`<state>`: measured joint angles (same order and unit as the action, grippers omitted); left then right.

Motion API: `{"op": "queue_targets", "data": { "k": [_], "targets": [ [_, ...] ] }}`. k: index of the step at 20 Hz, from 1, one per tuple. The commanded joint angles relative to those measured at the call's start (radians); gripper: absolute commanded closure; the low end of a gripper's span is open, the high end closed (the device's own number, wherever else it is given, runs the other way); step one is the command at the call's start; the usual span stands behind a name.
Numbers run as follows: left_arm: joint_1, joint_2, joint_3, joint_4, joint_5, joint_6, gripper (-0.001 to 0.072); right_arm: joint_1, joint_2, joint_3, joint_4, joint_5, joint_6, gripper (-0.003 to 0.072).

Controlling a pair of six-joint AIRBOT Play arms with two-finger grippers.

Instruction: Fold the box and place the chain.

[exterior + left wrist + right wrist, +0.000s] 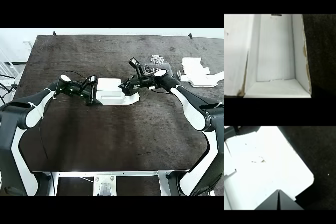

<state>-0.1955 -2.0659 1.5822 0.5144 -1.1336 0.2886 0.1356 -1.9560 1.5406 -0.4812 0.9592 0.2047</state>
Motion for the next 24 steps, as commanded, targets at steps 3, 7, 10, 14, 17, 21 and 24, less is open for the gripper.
{"op": "queue_targets", "data": {
  "k": [3, 7, 10, 14, 17, 21, 24],
  "targets": [
    [0.001, -0.001, 0.0, 0.0, 0.0, 0.0, 0.0262, 0.0, 0.003, 0.018, -0.012, 0.013, -0.002, 0.0673],
    [0.001, -0.001, 0.0, 0.0, 0.0, 0.0, 0.0262, -0.005, 0.111, 0.014, -0.029, 0.052, -0.033, 0.0673],
    [0.001, -0.001, 0.0, 0.0, 0.0, 0.0, 0.0262, -0.016, 0.229, -0.019, -0.181, 0.079, -0.032, 0.0673],
    [0.001, -0.001, 0.0, 0.0, 0.0, 0.0, 0.0262, -0.02, 0.301, -0.092, -0.386, 0.081, -0.097, 0.0067],
    [0.001, -0.001, 0.0, 0.0, 0.0, 0.0, 0.0262, -0.011, 0.275, -0.149, -0.404, 0.081, -0.198, 0.0063],
    [0.001, -0.001, 0.0, 0.0, 0.0, 0.0, 0.0262, 0.012, 0.227, -0.17, -0.398, 0.077, -0.266, 0.0064],
    [0.001, -0.001, 0.0, 0.0, 0.0, 0.0, 0.0262, 0.031, 0.198, -0.17, -0.398, 0.037, -0.266, 0.0064]
  ]
}}
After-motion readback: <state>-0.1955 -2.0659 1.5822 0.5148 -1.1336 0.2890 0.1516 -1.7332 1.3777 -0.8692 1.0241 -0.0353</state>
